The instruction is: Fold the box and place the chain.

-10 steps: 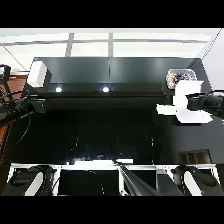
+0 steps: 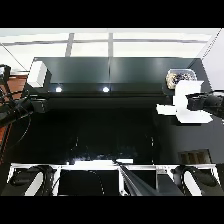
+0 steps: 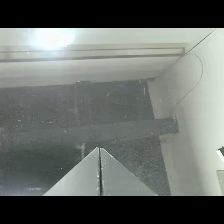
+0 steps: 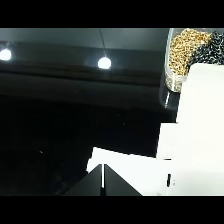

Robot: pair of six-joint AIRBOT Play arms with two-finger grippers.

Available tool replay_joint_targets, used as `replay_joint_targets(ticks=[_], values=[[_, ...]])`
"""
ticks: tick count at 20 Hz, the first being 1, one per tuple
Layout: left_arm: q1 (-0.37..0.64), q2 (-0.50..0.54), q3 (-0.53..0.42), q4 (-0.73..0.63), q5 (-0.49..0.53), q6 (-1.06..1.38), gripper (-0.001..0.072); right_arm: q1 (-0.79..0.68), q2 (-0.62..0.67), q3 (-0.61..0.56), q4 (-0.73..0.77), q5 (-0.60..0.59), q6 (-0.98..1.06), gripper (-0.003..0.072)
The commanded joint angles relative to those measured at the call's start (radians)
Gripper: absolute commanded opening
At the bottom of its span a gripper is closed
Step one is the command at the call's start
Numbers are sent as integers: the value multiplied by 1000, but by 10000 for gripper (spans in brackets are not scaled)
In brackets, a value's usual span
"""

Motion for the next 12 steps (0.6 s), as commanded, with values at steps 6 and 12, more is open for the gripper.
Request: replay_joint_targets(ticks=[6, 12], values=[[1, -2, 0, 0, 138, 0, 26, 0, 1, 0, 34, -18, -10, 20], [-1, -74, -1, -109, 213, 1, 29, 0, -31, -3, 162, -151, 8, 21]])
